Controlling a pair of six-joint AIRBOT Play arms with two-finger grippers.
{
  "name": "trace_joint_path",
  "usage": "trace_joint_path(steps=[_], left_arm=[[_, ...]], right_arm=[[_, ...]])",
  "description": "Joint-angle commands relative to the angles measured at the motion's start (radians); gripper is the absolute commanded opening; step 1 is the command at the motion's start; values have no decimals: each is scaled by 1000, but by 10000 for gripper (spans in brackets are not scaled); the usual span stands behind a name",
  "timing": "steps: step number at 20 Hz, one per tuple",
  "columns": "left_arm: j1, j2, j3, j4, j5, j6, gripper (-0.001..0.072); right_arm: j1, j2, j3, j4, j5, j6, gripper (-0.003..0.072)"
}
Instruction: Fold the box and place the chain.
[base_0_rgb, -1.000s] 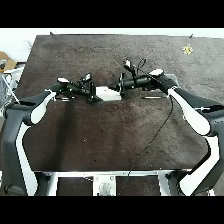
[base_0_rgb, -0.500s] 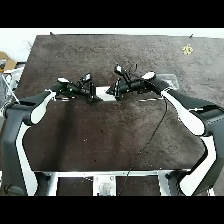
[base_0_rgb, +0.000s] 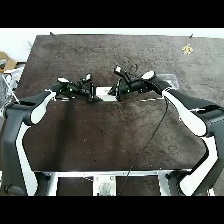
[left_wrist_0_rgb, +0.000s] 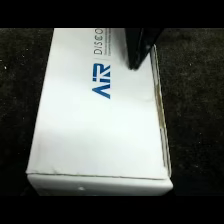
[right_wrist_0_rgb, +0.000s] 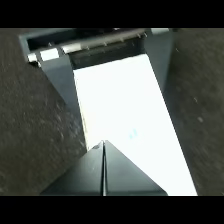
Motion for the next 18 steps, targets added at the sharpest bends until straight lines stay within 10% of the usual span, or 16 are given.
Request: trace_joint_path(steps=[1, 8, 15, 18], left_arm=[[1, 0, 0, 2, 0, 0, 412], [1, 0, 0, 2, 0, 0, 412], [1, 0, 0, 2, 0, 0, 412], [1, 0, 0, 2, 0, 0, 412]], right_arm=[[-26, 99, 3, 198, -11, -4, 3], [-40, 493, -180, 228, -348, -2, 2], [-40, 994, -838, 346, -1009, -2, 3], [-40, 1181, -1090, 375, -1056, 12, 3]])
